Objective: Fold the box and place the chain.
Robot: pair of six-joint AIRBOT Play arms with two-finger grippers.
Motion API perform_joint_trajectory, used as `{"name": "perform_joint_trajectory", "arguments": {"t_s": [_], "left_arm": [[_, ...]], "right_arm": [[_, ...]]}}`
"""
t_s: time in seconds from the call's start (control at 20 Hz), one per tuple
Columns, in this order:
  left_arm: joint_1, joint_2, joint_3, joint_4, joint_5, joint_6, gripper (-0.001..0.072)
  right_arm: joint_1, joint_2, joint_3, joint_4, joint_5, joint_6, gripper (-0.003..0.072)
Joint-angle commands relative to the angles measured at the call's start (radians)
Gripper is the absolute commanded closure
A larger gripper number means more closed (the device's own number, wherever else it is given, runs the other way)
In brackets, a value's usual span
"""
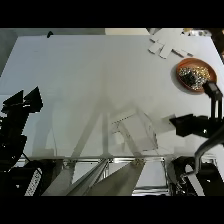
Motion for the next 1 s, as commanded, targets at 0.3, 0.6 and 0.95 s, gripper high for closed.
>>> {"name": "perform_joint_trajectory", "arguments": {"t_s": [0.3, 0.6, 0.95], "left_arm": [[0.000, 0.000, 0.000, -0.008, -0.012, -0.127, 0.0012], [-0.001, -0.027, 0.023, 0.232, -0.674, -0.153, 0.0012], [-0.001, -0.418, 0.327, 0.619, -0.959, -0.623, 0.0012]], "right_arm": [[0.001, 0.117, -0.240, 0.068, 0.234, 0.161, 0.0674], [0.002, -0.001, -0.239, 0.135, 0.323, 0.171, 0.0675], [0.126, -0.217, -0.239, 0.259, 0.444, 0.064, 0.0675]]}}
